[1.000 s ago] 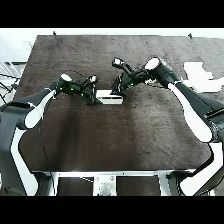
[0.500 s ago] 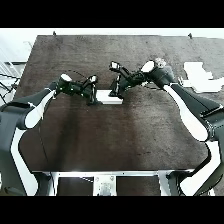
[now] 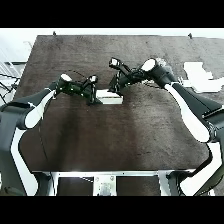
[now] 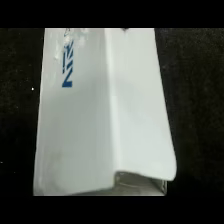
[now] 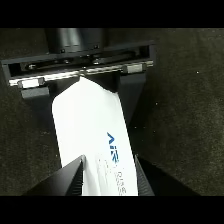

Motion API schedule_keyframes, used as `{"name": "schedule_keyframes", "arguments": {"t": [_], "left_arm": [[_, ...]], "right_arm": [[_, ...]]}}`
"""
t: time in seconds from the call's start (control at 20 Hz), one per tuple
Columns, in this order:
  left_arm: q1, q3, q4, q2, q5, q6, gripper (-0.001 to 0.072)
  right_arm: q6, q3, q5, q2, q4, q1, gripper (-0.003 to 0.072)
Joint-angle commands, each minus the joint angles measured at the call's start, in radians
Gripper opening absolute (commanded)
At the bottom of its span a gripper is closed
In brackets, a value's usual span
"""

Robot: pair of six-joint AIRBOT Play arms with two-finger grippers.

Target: Fold the box and place the chain.

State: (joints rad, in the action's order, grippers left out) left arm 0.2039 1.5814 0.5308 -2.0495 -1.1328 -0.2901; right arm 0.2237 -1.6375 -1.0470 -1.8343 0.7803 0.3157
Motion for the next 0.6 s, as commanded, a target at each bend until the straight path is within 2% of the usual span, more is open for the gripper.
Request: {"name": "schedule_keyframes", "arguments": {"t": [0.0, 0.1, 0.3, 0.35, 0.55], "left_arm": [[0.0, 0.001, 0.001, 0.001, -0.001, -0.002, 0.0491], [0.0, 0.001, 0.001, 0.001, -0.001, -0.002, 0.0491], [0.0, 0.001, 0.001, 0.001, -0.001, -0.002, 0.0491], [0.0, 0.001, 0.001, 0.001, -0.001, -0.002, 0.049], [0.0, 0.001, 0.001, 0.001, -0.001, -0.002, 0.049]], "right_arm": [[0.0, 0.0, -0.012, 0.002, 0.01, 0.002, 0.0271], [0.0, 0.002, -0.024, 0.002, 0.01, 0.001, 0.021], [0.0, 0.008, -0.023, 0.002, 0.01, 0.005, 0.0205], [0.0, 0.015, -0.023, 0.002, 0.011, 0.007, 0.0172], [0.004, 0.034, -0.004, 0.002, 0.01, 0.009, 0.015]]}}
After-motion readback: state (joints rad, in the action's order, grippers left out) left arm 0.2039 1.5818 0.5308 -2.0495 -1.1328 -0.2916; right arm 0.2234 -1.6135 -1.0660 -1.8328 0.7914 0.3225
